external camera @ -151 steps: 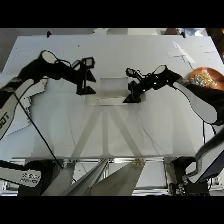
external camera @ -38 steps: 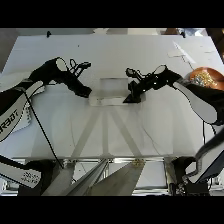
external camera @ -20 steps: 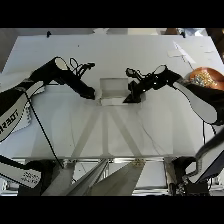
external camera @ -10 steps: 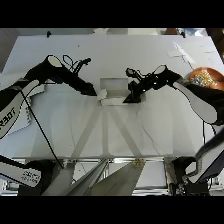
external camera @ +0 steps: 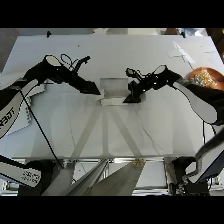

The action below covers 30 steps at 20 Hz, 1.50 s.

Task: Fold the box and place the chain.

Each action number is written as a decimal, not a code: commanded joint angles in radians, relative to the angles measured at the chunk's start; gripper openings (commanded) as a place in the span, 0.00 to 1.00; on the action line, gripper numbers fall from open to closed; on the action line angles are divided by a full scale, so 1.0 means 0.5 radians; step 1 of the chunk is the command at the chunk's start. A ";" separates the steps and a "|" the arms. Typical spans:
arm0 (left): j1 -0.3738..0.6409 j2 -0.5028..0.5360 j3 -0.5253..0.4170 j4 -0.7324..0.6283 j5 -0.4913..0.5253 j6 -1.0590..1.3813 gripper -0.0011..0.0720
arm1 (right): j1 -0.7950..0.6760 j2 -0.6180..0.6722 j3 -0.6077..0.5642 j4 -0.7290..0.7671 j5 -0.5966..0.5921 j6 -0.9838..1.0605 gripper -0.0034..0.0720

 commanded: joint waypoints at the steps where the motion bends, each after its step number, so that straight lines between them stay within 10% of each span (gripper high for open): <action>1: -0.027 -0.002 -0.001 -0.005 -0.006 0.022 0.64 | 0.001 -0.002 -0.001 0.000 0.001 0.000 0.28; 6: -0.053 -0.002 -0.001 0.024 0.013 0.060 0.56 | 0.001 -0.002 -0.001 0.001 0.001 0.000 0.28; 10: -0.076 0.001 -0.001 0.023 0.092 0.053 0.82 | 0.001 -0.002 -0.001 0.001 0.001 0.000 0.28; 30: -0.314 0.002 -0.001 0.226 0.440 0.003 0.88 | 0.001 -0.002 -0.001 0.001 0.001 0.000 0.28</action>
